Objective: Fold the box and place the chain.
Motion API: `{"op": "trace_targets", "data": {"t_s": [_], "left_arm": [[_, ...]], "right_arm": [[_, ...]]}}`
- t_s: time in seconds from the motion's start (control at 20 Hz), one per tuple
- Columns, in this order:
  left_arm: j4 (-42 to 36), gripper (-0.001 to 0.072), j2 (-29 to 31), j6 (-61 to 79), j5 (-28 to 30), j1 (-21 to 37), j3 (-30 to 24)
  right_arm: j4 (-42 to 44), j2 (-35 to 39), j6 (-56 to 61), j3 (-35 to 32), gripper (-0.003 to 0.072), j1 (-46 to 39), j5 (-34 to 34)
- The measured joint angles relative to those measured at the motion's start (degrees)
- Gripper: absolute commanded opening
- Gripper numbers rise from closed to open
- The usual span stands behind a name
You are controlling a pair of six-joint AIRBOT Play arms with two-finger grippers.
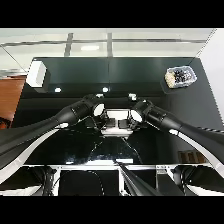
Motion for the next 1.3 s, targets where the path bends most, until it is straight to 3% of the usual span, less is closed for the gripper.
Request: {"op": "trace_targets", "data": {"t_s": [0.1,0.15,0.2,0.55,0.6,0.65,0.9,1.0,1.3], "left_arm": [[0.1,0.0026,0.0,0.1,0.0,0.0,0.0],[0.2,0.0026,0.0,0.1,0.0,0.0,0.0],[0.4,0.0026,0.0,0.5,0.0,0.0,0.0],[0.5,0.0026,0.0,0.3,0.0,0.0,0.0],[0.5,0.0026,0.0,0.3,0.0,0.0,0.0],[0.5,0.0026,0.0,0.3,0.0,0.0,0.0],[0.5,0.0026,0.0,0.1,-0.1,0.0,0.0],[0.5,0.0026,0.0,0.3,0.0,0.0,0.0],[0.5,0.0026,0.0,0.3,0.3,0.0,0.0]], "right_arm": [[0.4,-0.1,0.0,0.0,0.0025,0.1,0.0],[0.6,-0.1,-0.1,0.0,0.0166,0.1,0.1],[1.0,-0.2,-0.4,0.0,0.0205,0.1,0.4],[1.6,-0.4,0.0,1.0,0.0201,0.2,-0.6],[1.6,-0.5,0.1,1.1,0.0133,0.2,-0.7],[1.5,-0.6,0.1,1.1,0.0015,0.2,-0.6],[1.4,-0.9,0.5,1.2,0.0024,0.1,-0.9],[1.6,-0.8,0.4,1.4,0.0400,0.1,-0.9],[0.4,3.2,-5.2,6.0,0.0424,-1.2,5.8]]}}
